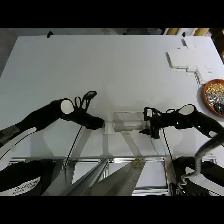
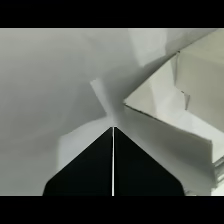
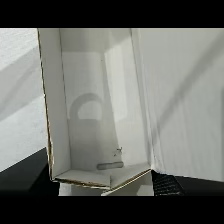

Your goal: Fold the box and place the chain.

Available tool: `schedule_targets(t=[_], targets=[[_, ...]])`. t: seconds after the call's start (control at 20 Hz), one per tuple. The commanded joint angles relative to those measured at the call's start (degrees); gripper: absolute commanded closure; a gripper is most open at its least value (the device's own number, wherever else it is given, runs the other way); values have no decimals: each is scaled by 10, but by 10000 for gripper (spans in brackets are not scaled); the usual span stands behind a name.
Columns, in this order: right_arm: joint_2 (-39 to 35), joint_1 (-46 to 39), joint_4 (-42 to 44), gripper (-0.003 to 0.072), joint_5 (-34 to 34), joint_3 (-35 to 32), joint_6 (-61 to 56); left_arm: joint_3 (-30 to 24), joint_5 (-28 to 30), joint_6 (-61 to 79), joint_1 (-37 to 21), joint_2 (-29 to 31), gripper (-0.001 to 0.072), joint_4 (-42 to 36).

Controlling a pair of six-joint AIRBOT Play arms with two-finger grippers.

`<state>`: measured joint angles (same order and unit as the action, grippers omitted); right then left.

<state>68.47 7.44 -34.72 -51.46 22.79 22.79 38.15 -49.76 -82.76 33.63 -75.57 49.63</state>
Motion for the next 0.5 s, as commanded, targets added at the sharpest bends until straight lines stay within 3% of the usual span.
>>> schedule_targets(t=[0.0,0.25,0.4,0.45], targets=[[0,0,0,285,0,0,0,-2,5,-8,20,-14,705,-73],[0,0,0,285,0,0,0,3,34,-11,30,42,699,-87],[0,0,0,285,0,0,0,3,42,-13,37,59,550,-96],[0,0,0,285,0,0,0,3,48,-12,43,58,537,-104]])
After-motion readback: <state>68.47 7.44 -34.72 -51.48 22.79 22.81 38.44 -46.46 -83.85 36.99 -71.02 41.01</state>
